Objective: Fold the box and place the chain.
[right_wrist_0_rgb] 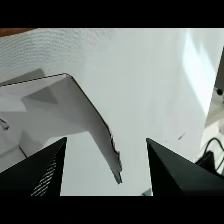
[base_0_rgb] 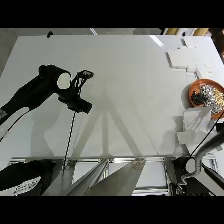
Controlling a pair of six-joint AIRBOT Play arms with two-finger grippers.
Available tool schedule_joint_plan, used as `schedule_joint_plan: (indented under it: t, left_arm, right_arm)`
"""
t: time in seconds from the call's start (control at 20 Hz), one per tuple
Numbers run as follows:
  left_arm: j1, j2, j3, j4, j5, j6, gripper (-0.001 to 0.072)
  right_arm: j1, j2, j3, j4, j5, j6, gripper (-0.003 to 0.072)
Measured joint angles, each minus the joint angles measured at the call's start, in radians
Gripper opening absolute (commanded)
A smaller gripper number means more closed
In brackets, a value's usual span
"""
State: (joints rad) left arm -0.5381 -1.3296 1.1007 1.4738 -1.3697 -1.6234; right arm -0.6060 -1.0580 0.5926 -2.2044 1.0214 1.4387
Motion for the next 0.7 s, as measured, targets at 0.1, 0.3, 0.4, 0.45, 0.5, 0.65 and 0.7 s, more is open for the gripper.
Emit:
schedule_joint_plan:
  t: [0.1,0.3,0.4,0.45,0.5,0.65,0.7]
  left_arm:
    - [0.0,0.0,0.0,0.0,0.0,0.0,0.0008]
    - [0.0,0.0,0.0,0.0,0.0,0.0,0.0008]
    - [0.0,0.0,0.0,0.0,0.0,0.0,0.0008]
    - [0.0,0.0,0.0,0.0,0.0,0.0,0.0008]
    - [0.0,0.0,0.0,0.0,0.0,0.0,0.0008]
    - [0.0,0.0,0.0,0.0,0.0,0.0,0.0008]
    - [0.0,0.0,0.0,0.0,0.0,0.0,0.0008]
  right_arm:
    - [-0.016,-0.017,0.0,0.011,-0.04,-0.015,0.0378]
    - [-0.028,-0.035,0.0,0.033,-0.093,-0.027,0.015]
    - [-0.03,-0.038,0.0,0.055,-0.089,-0.034,0.0016]
    - [-0.029,-0.037,0.0,0.071,-0.073,-0.045,0.0016]
    - [-0.024,-0.031,0.0,0.097,-0.051,-0.053,0.0016]
    - [0.026,0.017,0.0,0.185,0.016,-0.085,0.0016]
    - [0.058,0.041,0.0,0.227,0.034,-0.099,0.0015]
